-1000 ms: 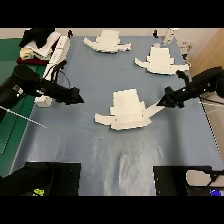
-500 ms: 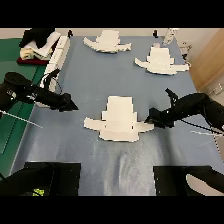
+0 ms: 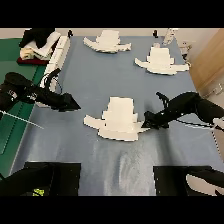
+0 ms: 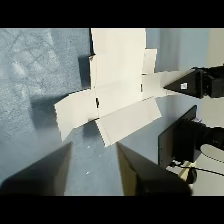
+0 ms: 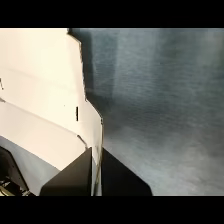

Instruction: Fold the box.

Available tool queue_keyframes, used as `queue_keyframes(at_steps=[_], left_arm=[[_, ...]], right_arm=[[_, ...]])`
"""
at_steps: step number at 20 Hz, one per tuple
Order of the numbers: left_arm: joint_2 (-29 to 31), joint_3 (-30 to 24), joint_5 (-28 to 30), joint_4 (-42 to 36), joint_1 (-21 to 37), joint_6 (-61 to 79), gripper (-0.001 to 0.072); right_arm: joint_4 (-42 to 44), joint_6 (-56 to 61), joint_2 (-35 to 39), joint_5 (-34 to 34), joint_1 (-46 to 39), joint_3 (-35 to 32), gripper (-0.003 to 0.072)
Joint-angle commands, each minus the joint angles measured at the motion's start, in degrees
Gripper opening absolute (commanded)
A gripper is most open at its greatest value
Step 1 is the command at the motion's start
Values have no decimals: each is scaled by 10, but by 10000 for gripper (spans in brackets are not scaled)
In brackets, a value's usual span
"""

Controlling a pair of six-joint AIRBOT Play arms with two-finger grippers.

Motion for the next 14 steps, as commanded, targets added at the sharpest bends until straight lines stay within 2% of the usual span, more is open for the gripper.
queue_keyframes(at_steps=[1,4,9,11,14], left_arm=[[0,0,2,-4,0,-1,509],[0,0,11,-4,1,-1,509],[-22,-5,8,-2,0,13,509],[-42,-24,15,-2,0,25,509],[-79,-61,23,-28,0,61,508]], right_arm=[[13,-57,-9,-5,17,9,1],[10,-105,6,8,61,4,0],[7,-110,123,136,136,-105,-1],[7,-95,164,161,157,-135,0],[5,-87,187,165,162,-139,0]])
